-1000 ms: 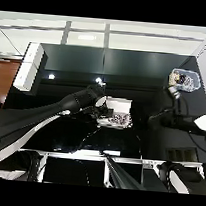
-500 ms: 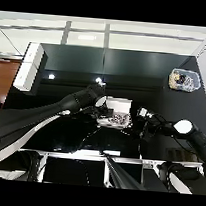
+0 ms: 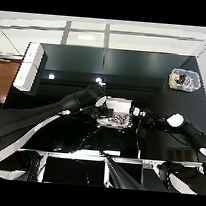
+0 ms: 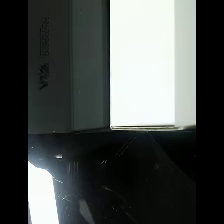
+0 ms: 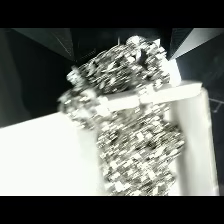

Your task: Fold the box and place the chain.

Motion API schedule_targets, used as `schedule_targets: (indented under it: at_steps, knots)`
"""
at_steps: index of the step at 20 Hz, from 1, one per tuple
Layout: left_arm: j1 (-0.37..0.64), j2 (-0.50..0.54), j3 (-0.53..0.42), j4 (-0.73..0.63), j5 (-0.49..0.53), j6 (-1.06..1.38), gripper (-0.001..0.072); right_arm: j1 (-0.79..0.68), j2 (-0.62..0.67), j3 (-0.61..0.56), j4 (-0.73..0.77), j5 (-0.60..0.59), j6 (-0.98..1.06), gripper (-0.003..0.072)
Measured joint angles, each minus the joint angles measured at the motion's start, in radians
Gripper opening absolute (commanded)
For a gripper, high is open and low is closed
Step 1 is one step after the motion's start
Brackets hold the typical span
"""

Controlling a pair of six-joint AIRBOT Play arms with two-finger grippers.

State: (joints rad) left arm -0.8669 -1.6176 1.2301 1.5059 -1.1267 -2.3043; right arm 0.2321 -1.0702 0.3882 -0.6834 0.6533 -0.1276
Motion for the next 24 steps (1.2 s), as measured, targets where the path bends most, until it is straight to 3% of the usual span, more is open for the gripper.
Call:
schedule_targets:
  at_steps: [2,4,5,7,12,16,21,24]
  knots:
    - [0.000,0.000,0.000,0.000,0.000,0.000,0.0030,0.001,-0.012,0.005,0.011,-0.010,-0.010,0.0533]
    - [0.000,0.000,0.000,0.000,0.000,0.000,0.0030,0.002,-0.019,0.009,0.016,-0.019,-0.015,0.0530]
    - [0.000,0.000,0.000,0.000,0.000,0.000,0.0030,0.002,-0.021,0.010,0.019,-0.020,-0.018,0.0420]
    - [0.000,0.000,0.000,0.000,0.000,0.000,0.0030,0.002,-0.024,0.011,0.018,-0.015,-0.019,0.0021]
    - [0.000,0.000,0.000,0.000,0.000,0.000,0.0029,0.002,0.000,0.011,-0.002,0.006,0.053,0.0019]
    - [0.000,0.000,0.000,0.000,0.000,0.000,0.0030,-0.005,0.121,0.022,-0.108,0.047,0.343,0.0018]
    - [0.000,0.000,0.000,-0.001,0.000,0.000,0.0030,-0.043,0.308,0.132,-0.215,0.244,0.718,0.0018]
    - [0.000,0.000,0.000,0.000,0.000,0.000,0.0030,-0.053,0.366,0.223,-0.178,0.350,0.872,0.0019]
